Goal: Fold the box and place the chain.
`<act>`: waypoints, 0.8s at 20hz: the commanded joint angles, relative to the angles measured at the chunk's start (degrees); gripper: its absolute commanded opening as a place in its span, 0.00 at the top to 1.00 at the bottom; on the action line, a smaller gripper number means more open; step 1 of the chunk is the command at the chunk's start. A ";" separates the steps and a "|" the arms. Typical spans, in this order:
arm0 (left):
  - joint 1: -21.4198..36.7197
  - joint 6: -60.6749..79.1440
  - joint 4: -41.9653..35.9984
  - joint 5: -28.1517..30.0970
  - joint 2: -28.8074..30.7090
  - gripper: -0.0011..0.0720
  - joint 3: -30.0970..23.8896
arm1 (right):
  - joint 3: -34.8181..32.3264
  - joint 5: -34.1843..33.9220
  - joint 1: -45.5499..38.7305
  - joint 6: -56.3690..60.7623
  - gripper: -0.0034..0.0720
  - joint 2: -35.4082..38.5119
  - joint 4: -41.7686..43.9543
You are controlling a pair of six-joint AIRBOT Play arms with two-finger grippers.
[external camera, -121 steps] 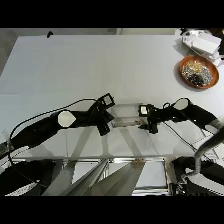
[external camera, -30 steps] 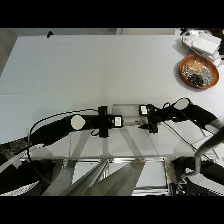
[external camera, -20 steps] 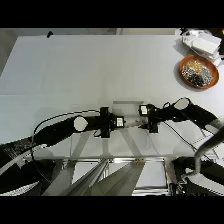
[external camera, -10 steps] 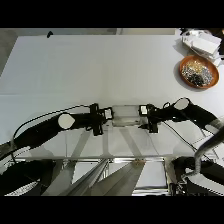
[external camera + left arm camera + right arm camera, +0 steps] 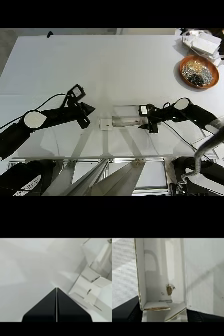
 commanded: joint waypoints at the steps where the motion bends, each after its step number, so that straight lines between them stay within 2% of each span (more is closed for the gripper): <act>1: 3.41 -15.45 0.76 -3.80 -2.80 0.98 -1.92 | 0.04 0.02 -0.02 0.02 0.53 0.02 0.00; 4: 3.23 -21.88 -1.01 -7.48 -10.43 0.98 -1.92 | 0.04 0.02 -0.02 0.02 0.53 0.02 0.00; 7: 2.45 -28.26 -3.06 -7.69 -15.80 0.98 -1.73 | 0.04 0.02 -0.02 0.02 0.53 0.02 0.02; 16: -4.35 -28.15 -10.23 -6.25 -18.62 0.98 -1.22 | 0.04 0.04 -0.02 0.02 0.53 0.00 0.02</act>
